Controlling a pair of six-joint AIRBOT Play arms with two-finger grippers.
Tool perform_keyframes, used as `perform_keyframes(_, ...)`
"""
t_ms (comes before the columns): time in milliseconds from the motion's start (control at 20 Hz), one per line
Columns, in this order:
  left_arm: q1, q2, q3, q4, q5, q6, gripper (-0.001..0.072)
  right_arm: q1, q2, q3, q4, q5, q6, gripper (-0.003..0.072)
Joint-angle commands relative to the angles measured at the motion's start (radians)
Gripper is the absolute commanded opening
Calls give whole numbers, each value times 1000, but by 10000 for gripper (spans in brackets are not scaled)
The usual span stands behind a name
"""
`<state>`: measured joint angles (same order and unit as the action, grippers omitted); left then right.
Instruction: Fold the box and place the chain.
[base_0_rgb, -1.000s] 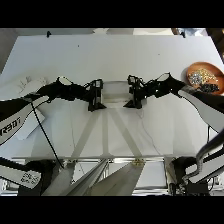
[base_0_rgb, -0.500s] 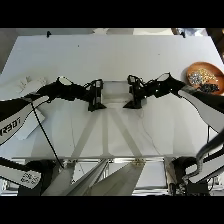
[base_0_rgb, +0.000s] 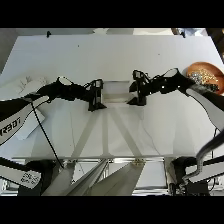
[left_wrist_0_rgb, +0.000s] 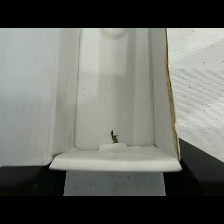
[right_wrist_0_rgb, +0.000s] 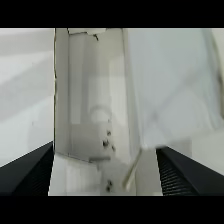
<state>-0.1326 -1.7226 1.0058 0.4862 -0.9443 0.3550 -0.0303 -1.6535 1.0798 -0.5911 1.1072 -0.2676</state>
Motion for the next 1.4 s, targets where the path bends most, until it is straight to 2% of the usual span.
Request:
perform_keyframes(0,0,0,0,1,-2,3,216,-58,91,1,-151,18,105,692)
perform_keyframes(150,0,0,0,1,-2,3,216,-84,168,1,-182,110,192,614)
perform_keyframes(200,0,0,0,1,-2,3,216,-79,187,1,-161,142,208,542)
perform_keyframes(250,0,0,0,1,-2,3,216,-66,204,1,-126,178,224,296)
perform_keyframes(300,0,0,0,1,-2,3,216,-49,216,1,-85,212,224,13)
perform_keyframes(400,0,0,0,1,-2,3,216,9,219,1,-4,195,257,19)
perform_keyframes(450,0,0,0,1,-2,3,216,49,219,1,6,136,293,19)
perform_keyframes(600,0,0,0,1,-2,3,216,169,205,1,26,-166,366,14)
perform_keyframes(650,0,0,0,1,-2,3,216,198,191,1,76,-282,377,14)
perform_keyframes(800,0,0,0,1,-2,3,216,222,114,1,214,-497,377,14)
perform_keyframes(950,0,0,0,1,-2,3,216,222,18,1,174,-518,442,14)
perform_keyframes(1050,0,0,0,1,-2,3,216,222,-24,1,142,-484,479,14)
perform_keyframes(1350,0,0,0,1,-2,3,216,221,13,1,128,-436,478,15)
